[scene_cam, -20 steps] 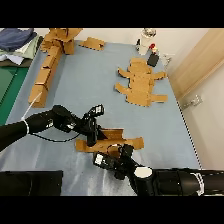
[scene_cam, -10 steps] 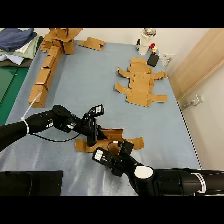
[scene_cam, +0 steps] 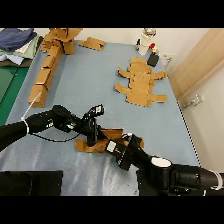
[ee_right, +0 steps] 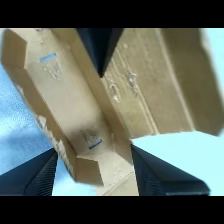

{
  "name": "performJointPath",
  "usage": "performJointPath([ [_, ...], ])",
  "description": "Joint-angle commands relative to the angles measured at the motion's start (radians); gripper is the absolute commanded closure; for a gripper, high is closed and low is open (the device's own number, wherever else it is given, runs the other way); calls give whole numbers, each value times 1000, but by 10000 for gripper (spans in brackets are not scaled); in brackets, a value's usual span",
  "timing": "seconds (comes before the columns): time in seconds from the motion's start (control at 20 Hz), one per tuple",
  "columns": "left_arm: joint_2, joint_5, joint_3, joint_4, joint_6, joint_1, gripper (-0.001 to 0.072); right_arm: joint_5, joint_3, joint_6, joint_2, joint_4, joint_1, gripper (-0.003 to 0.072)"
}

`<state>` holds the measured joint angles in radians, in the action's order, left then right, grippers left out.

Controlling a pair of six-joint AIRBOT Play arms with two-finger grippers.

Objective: Fold the box.

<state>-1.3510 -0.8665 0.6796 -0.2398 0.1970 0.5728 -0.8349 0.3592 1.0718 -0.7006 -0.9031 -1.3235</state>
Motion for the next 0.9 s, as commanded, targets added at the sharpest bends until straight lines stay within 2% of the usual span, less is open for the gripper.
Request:
performJointPath([
  [0.0, -1, 0, 0, 0, 0, 0, 697, 55, -39, 157, 96, -54, 92, -34],
  [0.15, -1, 0, 0, 0, 0, 0, 698, 171, -41, 460, 95, -241, 246, -34],
  [0.25, -1, 0, 0, 0, 0, 0, 697, 231, -41, 761, 95, -472, 377, -34],
  [0.45, -1, 0, 0, 0, 0, 0, 697, 230, -41, 1390, 91, -970, 648, -34],
  [0.55, -1, 0, 0, 0, 0, 0, 697, 199, -40, 1654, 50, -1197, 768, -34],
  [0.65, -1, 0, 0, 0, 0, 0, 697, 114, -24, 1880, -27, -1387, 869, -34],
  [0.7, -1, 0, 0, 0, 0, 0, 698, 64, -8, 1941, -78, -1439, 909, -34],
  [0.85, -1, 0, 0, 0, 0, 0, 697, -53, 52, 1940, -213, -1431, 934, -34],
])
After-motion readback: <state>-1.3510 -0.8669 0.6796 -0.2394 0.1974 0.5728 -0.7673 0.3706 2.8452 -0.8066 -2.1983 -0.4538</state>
